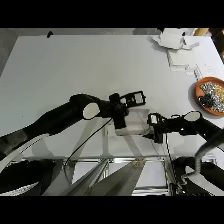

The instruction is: Fold the box and place the chain.

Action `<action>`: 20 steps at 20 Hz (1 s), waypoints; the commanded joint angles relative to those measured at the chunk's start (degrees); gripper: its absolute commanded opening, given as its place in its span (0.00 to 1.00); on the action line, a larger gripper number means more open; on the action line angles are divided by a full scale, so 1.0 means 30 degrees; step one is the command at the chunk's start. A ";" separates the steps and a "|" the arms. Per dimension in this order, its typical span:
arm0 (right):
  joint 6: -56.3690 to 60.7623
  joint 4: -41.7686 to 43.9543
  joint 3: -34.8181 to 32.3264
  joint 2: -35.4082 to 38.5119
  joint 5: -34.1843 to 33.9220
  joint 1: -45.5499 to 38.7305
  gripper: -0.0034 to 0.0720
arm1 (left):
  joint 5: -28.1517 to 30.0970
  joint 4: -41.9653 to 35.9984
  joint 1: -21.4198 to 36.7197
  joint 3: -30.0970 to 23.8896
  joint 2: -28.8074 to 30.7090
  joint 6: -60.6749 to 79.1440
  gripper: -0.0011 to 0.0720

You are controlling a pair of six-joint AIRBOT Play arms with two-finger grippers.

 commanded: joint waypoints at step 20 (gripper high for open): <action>-0.0007 0.0000 0.0007 -0.0007 0.0007 0.0000 0.72 | -0.6892 0.0976 0.1785 -0.2025 0.3031 -0.0911 0.02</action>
